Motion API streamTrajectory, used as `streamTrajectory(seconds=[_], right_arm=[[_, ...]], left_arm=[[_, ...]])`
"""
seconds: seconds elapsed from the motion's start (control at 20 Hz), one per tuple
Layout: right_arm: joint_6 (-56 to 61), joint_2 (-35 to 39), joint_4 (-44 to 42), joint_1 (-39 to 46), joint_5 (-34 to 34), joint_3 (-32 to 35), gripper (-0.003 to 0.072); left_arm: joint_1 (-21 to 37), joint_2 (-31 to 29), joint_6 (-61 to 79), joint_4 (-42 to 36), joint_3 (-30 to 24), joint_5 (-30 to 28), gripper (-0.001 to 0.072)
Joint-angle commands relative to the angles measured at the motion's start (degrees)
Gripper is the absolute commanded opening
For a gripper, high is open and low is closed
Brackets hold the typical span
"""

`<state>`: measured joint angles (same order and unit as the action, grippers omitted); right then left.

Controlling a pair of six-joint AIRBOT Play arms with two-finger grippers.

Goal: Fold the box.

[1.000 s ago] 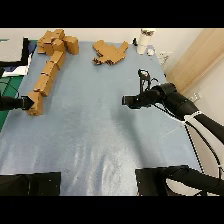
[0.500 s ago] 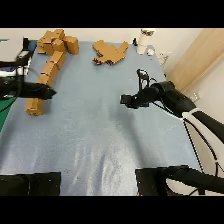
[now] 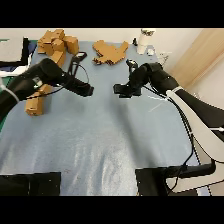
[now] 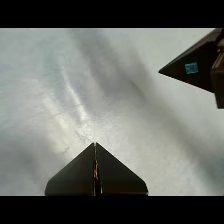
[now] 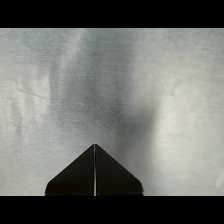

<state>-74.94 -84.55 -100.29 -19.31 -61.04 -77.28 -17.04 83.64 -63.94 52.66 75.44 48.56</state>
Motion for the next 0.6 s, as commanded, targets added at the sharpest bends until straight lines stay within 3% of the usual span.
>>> streamTrajectory(seconds=[0.0,0.55], right_arm=[[-0.7,-2.5,-1.1,0.0,-2.4,-3.2,0.0005],[-0.7,-2.5,-1.1,0.0,-2.4,-3.2,0.0005]], left_arm=[[-3.1,4.3,-1.9,0.3,1.9,1.2,0.0014],[-3.7,4.3,-1.9,0.1,1.9,2.0,0.0014]])
